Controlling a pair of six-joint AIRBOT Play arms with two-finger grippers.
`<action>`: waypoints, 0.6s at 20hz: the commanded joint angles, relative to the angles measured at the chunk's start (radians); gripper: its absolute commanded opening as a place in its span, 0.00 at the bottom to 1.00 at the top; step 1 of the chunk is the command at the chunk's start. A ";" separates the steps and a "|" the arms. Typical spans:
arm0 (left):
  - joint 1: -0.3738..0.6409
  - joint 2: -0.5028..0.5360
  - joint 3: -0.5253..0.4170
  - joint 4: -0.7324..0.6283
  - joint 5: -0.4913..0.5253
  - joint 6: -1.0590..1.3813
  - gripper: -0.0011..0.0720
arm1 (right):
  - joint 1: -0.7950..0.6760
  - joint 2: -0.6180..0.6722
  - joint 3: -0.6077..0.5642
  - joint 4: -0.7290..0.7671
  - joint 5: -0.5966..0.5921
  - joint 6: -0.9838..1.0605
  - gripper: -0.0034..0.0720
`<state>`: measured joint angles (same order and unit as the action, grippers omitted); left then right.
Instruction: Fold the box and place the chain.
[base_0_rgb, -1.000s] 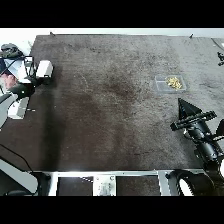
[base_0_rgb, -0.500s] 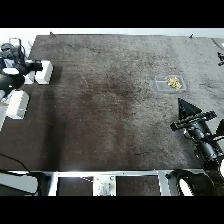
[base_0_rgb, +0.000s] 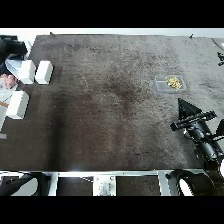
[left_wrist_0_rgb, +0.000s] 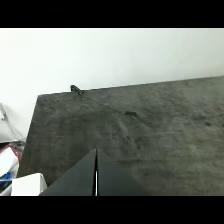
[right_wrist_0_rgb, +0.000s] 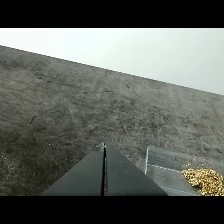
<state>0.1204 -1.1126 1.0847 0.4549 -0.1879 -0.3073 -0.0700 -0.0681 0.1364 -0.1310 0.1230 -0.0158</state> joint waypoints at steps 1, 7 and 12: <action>-0.070 0.242 -0.257 -0.025 0.099 0.039 0.02 | 0.000 0.000 0.000 0.000 0.000 0.000 0.02; -0.248 0.718 -0.710 -0.028 0.202 -0.032 0.02 | 0.000 0.000 0.000 0.000 0.000 0.000 0.02; -0.264 0.972 -0.904 -0.028 0.230 -0.034 0.02 | 0.000 0.000 0.000 0.000 0.000 0.000 0.02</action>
